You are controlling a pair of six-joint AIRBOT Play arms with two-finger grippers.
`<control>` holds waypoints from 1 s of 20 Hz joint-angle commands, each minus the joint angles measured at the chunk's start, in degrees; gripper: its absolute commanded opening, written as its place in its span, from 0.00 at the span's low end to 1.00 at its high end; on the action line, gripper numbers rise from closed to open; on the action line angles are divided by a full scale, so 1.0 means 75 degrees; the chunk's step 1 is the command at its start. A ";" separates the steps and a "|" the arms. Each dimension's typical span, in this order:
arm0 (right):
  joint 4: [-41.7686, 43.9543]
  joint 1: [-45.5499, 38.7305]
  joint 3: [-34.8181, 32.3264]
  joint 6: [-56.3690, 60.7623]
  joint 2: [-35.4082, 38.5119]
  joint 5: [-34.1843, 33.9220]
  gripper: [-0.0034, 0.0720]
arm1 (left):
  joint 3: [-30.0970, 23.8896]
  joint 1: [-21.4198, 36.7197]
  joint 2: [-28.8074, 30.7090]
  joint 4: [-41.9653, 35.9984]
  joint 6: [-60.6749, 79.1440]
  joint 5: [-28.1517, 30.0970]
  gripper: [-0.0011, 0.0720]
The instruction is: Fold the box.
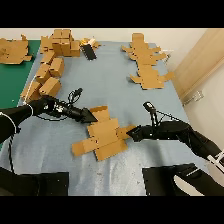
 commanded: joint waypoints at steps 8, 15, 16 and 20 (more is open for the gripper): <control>-0.0006 0.0003 0.0000 0.0076 -0.0067 0.0300 0.45 | 0.0044 -0.0026 -0.0003 -0.0058 0.0667 -0.0306 0.03; -0.0801 -0.0009 0.0560 0.1457 0.0052 0.1262 0.46 | 0.0871 -0.0708 0.0618 0.0020 0.2005 0.0143 0.03; -0.0912 -0.0073 0.0746 0.1763 0.0076 0.1294 0.46 | 0.0868 -0.0810 0.0790 0.0154 0.2390 0.0326 0.03; -0.0921 -0.0434 0.1425 0.2559 0.0090 0.1443 0.46 | 0.0831 -0.0970 0.1058 0.0761 0.3424 0.0595 0.03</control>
